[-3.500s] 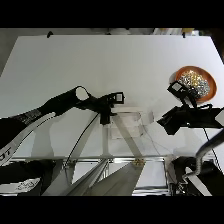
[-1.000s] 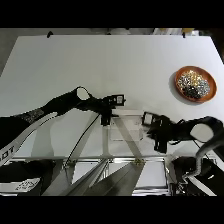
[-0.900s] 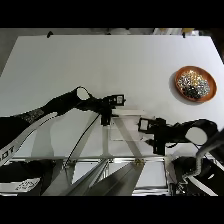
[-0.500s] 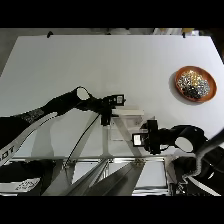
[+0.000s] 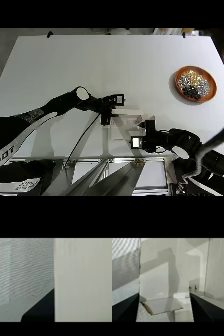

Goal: Fold the box and place the chain.

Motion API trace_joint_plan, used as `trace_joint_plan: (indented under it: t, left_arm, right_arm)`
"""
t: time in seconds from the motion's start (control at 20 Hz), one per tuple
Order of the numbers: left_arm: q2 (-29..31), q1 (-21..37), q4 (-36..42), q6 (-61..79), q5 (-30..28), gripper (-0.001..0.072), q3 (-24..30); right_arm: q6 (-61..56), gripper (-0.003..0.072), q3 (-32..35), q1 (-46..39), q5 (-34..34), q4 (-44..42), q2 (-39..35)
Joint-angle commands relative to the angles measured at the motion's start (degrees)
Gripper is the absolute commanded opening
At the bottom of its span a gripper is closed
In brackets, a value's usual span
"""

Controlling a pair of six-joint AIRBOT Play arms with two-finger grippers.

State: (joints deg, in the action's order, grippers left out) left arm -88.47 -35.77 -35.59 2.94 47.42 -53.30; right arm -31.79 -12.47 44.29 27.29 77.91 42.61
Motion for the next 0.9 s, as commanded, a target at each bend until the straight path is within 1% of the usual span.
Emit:
trace_joint_plan:
  t: [0.0, 0.25, 0.35, 0.55, 0.85]
  left_arm:
    - [0.0, 0.0, 0.0, 0.0, 0.2, 0.0010, 0.0]
    - [0.0, 0.0, 0.0, 0.0, 0.2, 0.0010, 0.0]
    - [0.0, 0.0, 0.0, 0.0, 0.2, 0.0010, 0.0]
    - [0.0, 0.0, 0.0, 0.0, 0.2, 0.0010, 0.0]
    - [0.0, 0.0, 0.0, 0.0, 0.2, 0.0010, 0.0]
  right_arm:
    - [-2.7, 0.0649, -0.2, -1.0, -2.5, 2.4, 0.0]
    - [-2.2, 0.0649, -5.1, -4.2, 2.5, -0.1, 0.0]
    - [-0.3, 0.0650, -6.4, -6.5, 3.7, -1.7, 0.0]
    - [7.0, 0.0651, -6.6, -11.9, 4.3, -9.9, 0.0]
    - [17.1, 0.0652, -6.6, -18.2, 8.9, -18.4, 1.1]
